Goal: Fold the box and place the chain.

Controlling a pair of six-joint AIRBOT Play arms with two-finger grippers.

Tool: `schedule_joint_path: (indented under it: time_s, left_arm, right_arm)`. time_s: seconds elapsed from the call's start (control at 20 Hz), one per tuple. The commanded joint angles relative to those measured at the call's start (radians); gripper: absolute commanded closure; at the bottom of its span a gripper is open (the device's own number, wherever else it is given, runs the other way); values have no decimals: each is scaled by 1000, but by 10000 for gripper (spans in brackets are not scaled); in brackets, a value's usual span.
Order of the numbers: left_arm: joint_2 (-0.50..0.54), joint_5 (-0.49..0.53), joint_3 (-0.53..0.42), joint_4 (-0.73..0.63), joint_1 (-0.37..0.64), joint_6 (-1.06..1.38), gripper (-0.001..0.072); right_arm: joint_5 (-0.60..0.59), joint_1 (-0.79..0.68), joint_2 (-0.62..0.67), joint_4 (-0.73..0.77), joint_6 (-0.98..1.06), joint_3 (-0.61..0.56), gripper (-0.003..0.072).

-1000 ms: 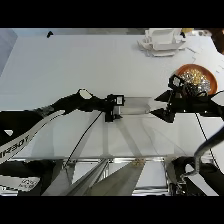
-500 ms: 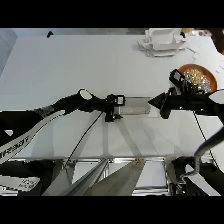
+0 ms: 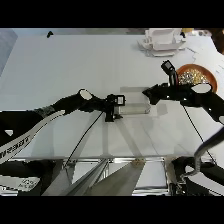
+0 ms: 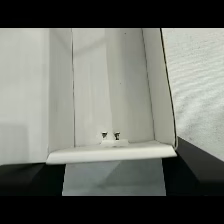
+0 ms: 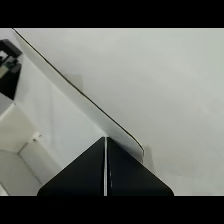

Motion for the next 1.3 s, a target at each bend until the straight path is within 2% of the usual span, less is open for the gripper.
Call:
schedule_joint_path:
  time_s: [0.0, 0.1, 0.35, 0.5, 0.7, 0.85, 0.95, 1.0, 1.1, 1.2, 1.25]
  left_arm:
    - [0, -2, 0, 0, 0, 0, 627]
    - [0, -2, 0, 0, 0, 0, 627]
    - [0, -2, -1, 0, -1, 0, 627]
    - [0, -2, 0, 0, 0, 0, 627]
    - [0, -2, -1, 0, 0, 0, 627]
    - [0, -2, 0, 0, 0, 0, 627]
    - [0, -2, -1, 0, 0, 0, 627]
    - [0, -2, 0, 0, 0, 0, 627]
    - [0, -3, 0, 0, -1, 0, 627]
    - [0, -2, 0, 0, 0, 0, 627]
    - [0, -3, 0, 0, -1, 0, 627]
  right_arm:
    - [-6, 3, -71, -137, 119, 16, 670]
    - [16, 3, -76, -212, 156, 16, 670]
    - [50, 3, -75, -232, 173, 25, 670]
    - [138, 3, -42, -235, 246, 89, 666]
    - [265, 3, 79, -318, 292, 146, 668]
    - [461, 3, 132, -573, 153, 146, 667]
    - [529, 4, 134, -763, 54, 144, 667]
    - [523, 4, 133, -815, 57, 143, 667]
    - [467, 3, 128, -819, 49, 128, 667]
    - [381, 3, 127, -790, -116, 74, 656]
    - [336, 3, 127, -764, -220, 35, 573]
